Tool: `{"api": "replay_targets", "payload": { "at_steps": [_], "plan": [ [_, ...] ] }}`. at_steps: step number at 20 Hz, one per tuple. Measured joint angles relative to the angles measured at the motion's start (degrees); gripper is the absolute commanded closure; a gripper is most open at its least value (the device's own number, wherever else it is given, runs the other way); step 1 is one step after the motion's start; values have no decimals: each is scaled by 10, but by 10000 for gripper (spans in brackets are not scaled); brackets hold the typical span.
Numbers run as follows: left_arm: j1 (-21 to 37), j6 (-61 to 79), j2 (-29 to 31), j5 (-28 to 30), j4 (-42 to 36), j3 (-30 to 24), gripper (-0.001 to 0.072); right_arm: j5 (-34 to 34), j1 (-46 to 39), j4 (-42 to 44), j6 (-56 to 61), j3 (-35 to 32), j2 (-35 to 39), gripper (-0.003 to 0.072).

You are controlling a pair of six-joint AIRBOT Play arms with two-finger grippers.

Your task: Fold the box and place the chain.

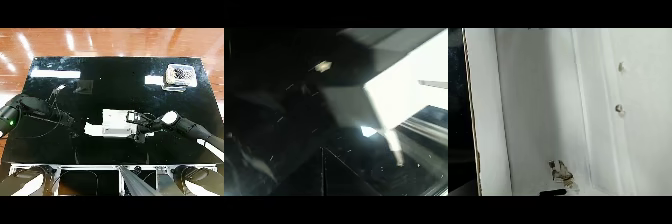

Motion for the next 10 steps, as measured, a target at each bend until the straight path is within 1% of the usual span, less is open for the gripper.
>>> {"api": "replay_targets", "payload": {
  "at_steps": [2,5,7,10],
  "plan": [
    [3,-59,-24,17,-1,-3,687,-2,0,4,0,0,0,1],
    [-1,-103,-68,25,-36,-5,687,-8,0,7,0,0,0,1],
    [-14,-117,-94,23,-53,-7,687,-14,0,9,0,0,0,2],
    [-44,-130,-116,4,-69,-7,687,-18,0,10,0,0,0,1]
  ]
}}
